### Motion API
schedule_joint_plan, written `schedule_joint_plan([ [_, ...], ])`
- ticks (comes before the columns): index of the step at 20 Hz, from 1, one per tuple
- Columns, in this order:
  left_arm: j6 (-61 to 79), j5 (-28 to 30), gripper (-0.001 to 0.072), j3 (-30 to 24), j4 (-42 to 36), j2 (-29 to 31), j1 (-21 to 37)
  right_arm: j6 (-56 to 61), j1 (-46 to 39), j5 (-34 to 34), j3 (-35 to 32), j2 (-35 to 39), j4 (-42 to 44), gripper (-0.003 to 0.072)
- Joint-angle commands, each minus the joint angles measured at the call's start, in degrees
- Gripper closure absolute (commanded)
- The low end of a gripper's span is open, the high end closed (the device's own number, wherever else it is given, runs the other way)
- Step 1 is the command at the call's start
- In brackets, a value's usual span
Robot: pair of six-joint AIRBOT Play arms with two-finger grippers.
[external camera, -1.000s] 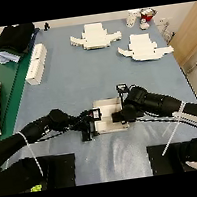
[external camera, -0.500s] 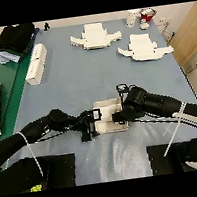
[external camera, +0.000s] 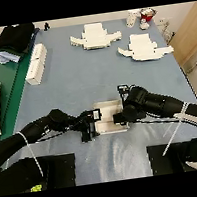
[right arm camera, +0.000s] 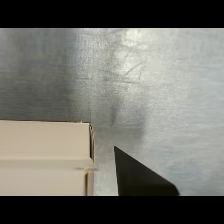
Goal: Fold the box.
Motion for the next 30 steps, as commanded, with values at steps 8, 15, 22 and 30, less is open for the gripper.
schedule_joint_plan([
  [8,0.0,0.1,0.0241,0.0,0.0,0.0,0.0,3.2,4.1,0.5,-0.2,0.0,-5.0,0.0489],
  [15,0.0,0.1,0.0241,0.0,0.0,0.0,0.0,3.1,4.1,0.6,-0.1,0.0,-4.0,0.0681],
  [22,0.0,0.1,0.0241,0.0,0.0,0.0,0.0,3.0,4.0,-1.1,0.9,4.0,-4.0,0.0313],
  [30,0.0,0.1,0.0241,0.0,0.0,0.0,0.0,-0.5,-7.2,-12.8,0.8,13.0,-12.8,0.0681],
])
